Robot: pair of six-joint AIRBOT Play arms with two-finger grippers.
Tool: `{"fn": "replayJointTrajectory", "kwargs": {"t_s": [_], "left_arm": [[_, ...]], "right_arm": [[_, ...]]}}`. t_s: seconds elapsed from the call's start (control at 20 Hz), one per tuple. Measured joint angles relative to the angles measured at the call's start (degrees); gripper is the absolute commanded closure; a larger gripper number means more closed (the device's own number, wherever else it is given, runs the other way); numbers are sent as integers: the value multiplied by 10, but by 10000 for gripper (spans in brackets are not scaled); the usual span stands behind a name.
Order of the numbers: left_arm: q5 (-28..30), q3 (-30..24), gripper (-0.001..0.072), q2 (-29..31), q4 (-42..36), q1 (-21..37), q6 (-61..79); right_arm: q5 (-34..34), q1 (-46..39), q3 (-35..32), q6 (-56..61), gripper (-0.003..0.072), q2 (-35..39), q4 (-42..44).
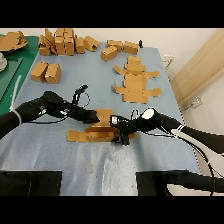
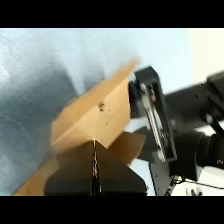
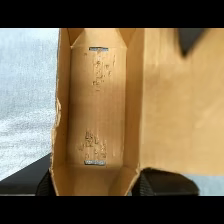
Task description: Fold the box.
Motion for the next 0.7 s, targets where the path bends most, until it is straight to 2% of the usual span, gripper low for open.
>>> {"fn": "replayJointTrajectory", "kwargs": {"t_s": [0.15, 0.35, 0.55, 0.7], "left_arm": [[3, 12, 700, -40, 18, 7, -34], [2, 19, 699, -64, 47, 10, -67], [1, 37, 699, -65, 56, 10, -36], [-1, 44, 700, -33, 64, 17, 56]], "right_arm": [[0, 0, 0, 0, 166, 0, 0], [0, 0, 0, 0, 166, 0, 0], [0, 0, 0, 0, 166, 0, 0], [0, 0, 0, 0, 166, 0, 0]]}}
